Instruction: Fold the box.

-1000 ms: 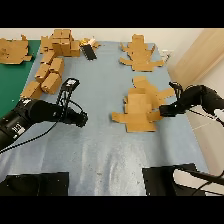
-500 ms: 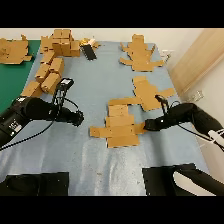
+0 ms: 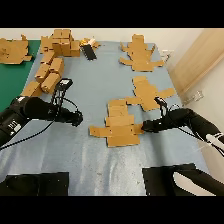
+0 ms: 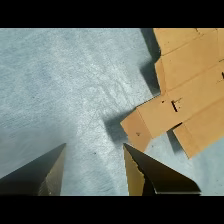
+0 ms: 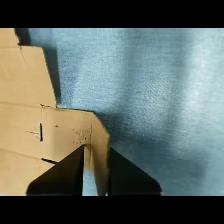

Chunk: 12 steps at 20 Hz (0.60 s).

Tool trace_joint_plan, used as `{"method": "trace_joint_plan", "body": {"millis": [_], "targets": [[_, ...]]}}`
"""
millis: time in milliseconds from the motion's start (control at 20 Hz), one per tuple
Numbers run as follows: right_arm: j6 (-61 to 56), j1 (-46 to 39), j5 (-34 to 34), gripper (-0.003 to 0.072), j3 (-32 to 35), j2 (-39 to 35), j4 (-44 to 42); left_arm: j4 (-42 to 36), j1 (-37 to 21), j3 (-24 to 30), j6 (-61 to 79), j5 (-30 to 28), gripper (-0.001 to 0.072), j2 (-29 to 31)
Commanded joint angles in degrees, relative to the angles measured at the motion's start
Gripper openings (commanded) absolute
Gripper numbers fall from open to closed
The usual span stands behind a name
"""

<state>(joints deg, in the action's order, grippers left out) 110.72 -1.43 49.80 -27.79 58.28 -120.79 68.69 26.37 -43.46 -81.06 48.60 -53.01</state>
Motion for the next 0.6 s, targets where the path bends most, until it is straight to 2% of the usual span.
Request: {"method": "trace_joint_plan", "body": {"millis": [0, 50, 100, 150, 350, 450, 550], "targets": [[2.25, 0.07, 0.15, 0.0123, 0.13, -0.02, -2.86, -3.8, -0.07, -0.04, 3.08, 0.07, 0.0542, -0.96], [4.13, 0.09, 1.36, 0.0086, 0.15, -0.02, -5.49, -6.23, -0.09, -0.07, 5.38, 0.07, 0.0542, -1.95], [5.31, 0.13, 2.4, 0.0083, 0.24, -0.02, -7.8, -8.72, -0.24, -0.07, 7.85, 0.04, 0.0542, -3.1], [6.88, 0.13, 3.04, -0.0001, 0.46, -0.02, -9.9, -11.93, -0.85, -0.07, 10.86, 0.04, 0.0542, -4.48], [15.3, 0.15, 3.41, -0.0003, 2.27, -2.43, -18.67, -25.24, -8.41, -0.07, 24.5, 2.34, 0.054, -9.49], [18.08, 0.15, 3.06, -0.0003, 5.29, -6.34, -21.07, -34.4, -13.75, -0.07, 33.07, 6.51, 0.0464, -12.11], [19.08, 0.35, 3.23, -0.0003, 8.57, -10.38, -22.56, -41.68, -17.53, -0.07, 39.76, 9.66, 0.0465, -14.71]]}}
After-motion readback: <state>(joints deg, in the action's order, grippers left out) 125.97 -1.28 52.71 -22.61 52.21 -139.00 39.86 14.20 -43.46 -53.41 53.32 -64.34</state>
